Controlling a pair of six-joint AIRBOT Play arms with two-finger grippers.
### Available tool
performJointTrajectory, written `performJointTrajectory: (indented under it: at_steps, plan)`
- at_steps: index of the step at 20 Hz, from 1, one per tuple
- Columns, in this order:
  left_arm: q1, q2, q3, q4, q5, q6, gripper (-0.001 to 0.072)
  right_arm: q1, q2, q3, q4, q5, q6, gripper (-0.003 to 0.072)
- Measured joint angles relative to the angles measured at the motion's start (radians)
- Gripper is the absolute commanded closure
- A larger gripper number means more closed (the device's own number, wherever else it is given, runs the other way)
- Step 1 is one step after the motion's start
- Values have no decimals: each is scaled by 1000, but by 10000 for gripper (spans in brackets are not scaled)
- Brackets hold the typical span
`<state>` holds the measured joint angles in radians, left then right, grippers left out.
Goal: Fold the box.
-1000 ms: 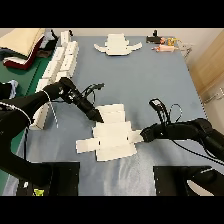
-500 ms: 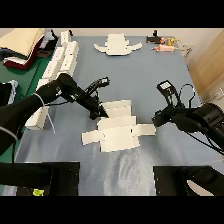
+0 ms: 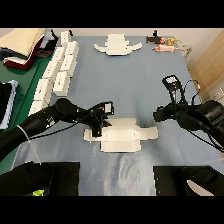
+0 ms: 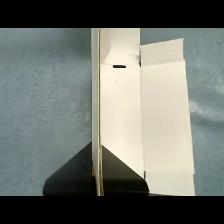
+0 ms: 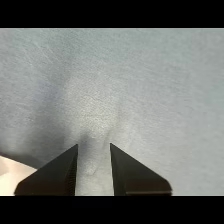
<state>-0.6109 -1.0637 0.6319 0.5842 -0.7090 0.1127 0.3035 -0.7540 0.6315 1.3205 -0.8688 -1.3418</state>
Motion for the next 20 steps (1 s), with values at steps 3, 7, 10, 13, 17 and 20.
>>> performJointTrajectory:
  at_steps: [3, 7, 10, 13, 17, 20]
  plan:
    - [-32, 7, -41, -7, 56, 9, 699, 0, 0, 0, 19, 0, 10, 372]
    - [-50, -5, -60, -13, 67, -36, 698, 0, 0, 0, 40, 0, 15, 372]
    - [-54, -10, -66, -10, 68, -91, 698, 0, 0, 0, 52, 0, 17, 373]
    - [-56, -12, -67, -2, 68, -145, 698, 0, 0, 0, 67, 0, 17, 392]
    - [-56, -13, -50, 21, 59, -214, 698, 0, 0, 0, 90, 0, 17, 392]
    - [-56, -15, -31, 39, 51, -247, 698, 0, 0, 0, 105, -1, 17, 392]
